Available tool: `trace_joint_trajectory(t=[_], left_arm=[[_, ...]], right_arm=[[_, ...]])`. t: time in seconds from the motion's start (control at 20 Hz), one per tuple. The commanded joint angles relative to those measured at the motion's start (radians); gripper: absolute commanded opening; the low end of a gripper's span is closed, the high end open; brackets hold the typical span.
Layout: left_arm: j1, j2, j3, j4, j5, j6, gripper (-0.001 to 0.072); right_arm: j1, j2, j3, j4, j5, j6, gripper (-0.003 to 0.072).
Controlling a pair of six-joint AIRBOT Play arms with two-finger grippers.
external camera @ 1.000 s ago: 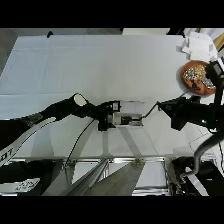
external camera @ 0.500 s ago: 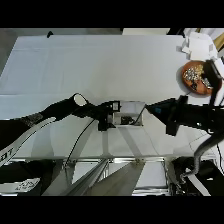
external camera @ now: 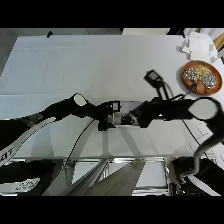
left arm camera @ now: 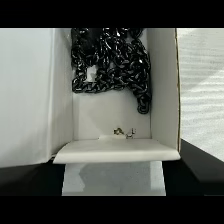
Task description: Fold the box and place the chain.
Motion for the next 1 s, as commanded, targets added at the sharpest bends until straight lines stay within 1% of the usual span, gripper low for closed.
trace_joint_trajectory(t=[0.0,0.25,0.35,0.45,0.5,0.55,0.6,0.7,0.75,0.8,0.85,0.95], left_arm=[[0.001,0.001,0.000,0.000,0.000,0.000,0.0392],[0.001,0.001,0.000,0.000,0.000,0.000,0.0392],[0.001,0.001,0.000,0.000,0.000,0.000,0.0392],[0.001,0.001,0.000,0.000,0.000,0.000,0.0392],[0.001,0.001,0.000,0.000,0.000,0.000,0.0392],[0.001,0.001,0.000,0.000,0.000,0.000,0.0392],[0.000,0.001,0.000,0.000,0.000,0.000,0.0392],[0.001,0.001,0.000,0.000,0.000,0.000,0.0392],[0.001,0.001,0.000,0.000,0.000,0.000,0.0392],[0.001,0.001,0.000,0.000,0.000,0.000,0.0392],[0.001,0.001,0.000,0.000,0.001,0.000,0.0392],[0.001,0.001,0.000,0.000,0.000,0.000,0.0392]], right_arm=[[0.039,-0.106,0.001,-0.051,-0.014,0.007,0.0012],[0.039,-0.175,0.000,-0.051,-0.040,0.007,0.0015],[0.039,-0.212,0.000,-0.058,-0.065,0.007,0.0062],[0.039,-0.226,0.000,-0.080,-0.070,0.008,0.0065],[0.039,-0.227,0.001,-0.088,-0.066,0.008,0.0113],[0.039,-0.226,0.001,-0.094,-0.052,0.013,0.0209],[0.039,-0.224,0.001,-0.095,-0.032,0.015,0.0231],[0.039,-0.190,0.002,-0.113,0.018,0.017,0.0231],[0.035,-0.156,0.003,-0.153,0.032,0.051,0.0231],[0.023,-0.113,0.012,-0.223,0.066,0.128,0.0230],[-0.001,-0.058,0.033,-0.330,0.127,0.240,0.0230],[-0.069,0.056,0.074,-0.541,0.229,0.389,0.0230]])
